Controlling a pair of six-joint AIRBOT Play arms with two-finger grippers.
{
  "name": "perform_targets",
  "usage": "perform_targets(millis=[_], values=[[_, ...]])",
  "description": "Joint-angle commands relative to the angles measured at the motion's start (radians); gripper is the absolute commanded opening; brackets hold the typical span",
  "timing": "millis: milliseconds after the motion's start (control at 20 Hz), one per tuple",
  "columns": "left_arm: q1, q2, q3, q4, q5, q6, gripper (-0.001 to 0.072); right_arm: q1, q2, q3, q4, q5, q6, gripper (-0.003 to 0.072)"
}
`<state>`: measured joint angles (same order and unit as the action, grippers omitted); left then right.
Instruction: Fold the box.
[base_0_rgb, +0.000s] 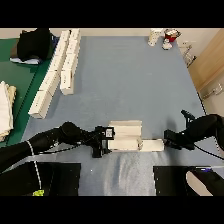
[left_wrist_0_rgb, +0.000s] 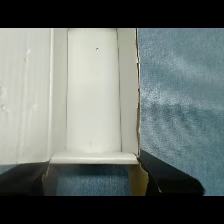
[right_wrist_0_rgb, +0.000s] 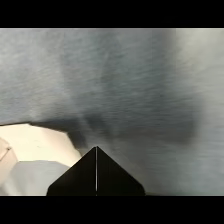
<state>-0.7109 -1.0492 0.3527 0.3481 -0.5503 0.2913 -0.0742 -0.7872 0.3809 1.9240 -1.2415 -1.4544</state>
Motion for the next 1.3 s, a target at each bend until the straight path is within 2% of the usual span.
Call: perform_targets(millis=[0, 200, 350, 700, 800, 1100, 1200, 1250], values=[[0.000, 0.001, 0.001, 0.000, 0.000, 0.000, 0.0475, -0.022, -0.005, -0.063, 0.167, 0.020, -0.065, 0.0002], [0.000, 0.001, 0.001, 0.000, 0.000, 0.000, 0.0475, -0.021, -0.001, -0.058, 0.292, -0.019, -0.141, 0.0002], [0.000, 0.001, 0.001, 0.000, 0.000, 0.000, 0.0475, -0.021, 0.001, -0.058, 0.302, -0.035, -0.162, 0.0002], [0.000, 0.001, 0.001, 0.000, 0.000, 0.000, 0.0475, 0.045, -0.004, -0.060, 0.334, 0.048, -0.241, 0.0007], [0.000, 0.001, 0.001, 0.000, 0.000, 0.000, 0.0475, 0.087, -0.003, -0.056, 0.356, 0.046, -0.242, 0.0175], [0.000, 0.001, 0.001, 0.000, 0.000, 0.000, 0.0475, 0.198, -0.003, 0.059, 0.389, 0.003, -0.240, 0.0183], [0.000, 0.001, 0.001, 0.000, 0.000, 0.000, 0.0475, 0.227, -0.003, 0.083, 0.389, 0.002, -0.237, 0.0355], [0.000, 0.001, 0.001, 0.000, 0.000, 0.000, 0.0475, 0.240, -0.003, 0.089, 0.389, 0.004, -0.229, 0.0355]])
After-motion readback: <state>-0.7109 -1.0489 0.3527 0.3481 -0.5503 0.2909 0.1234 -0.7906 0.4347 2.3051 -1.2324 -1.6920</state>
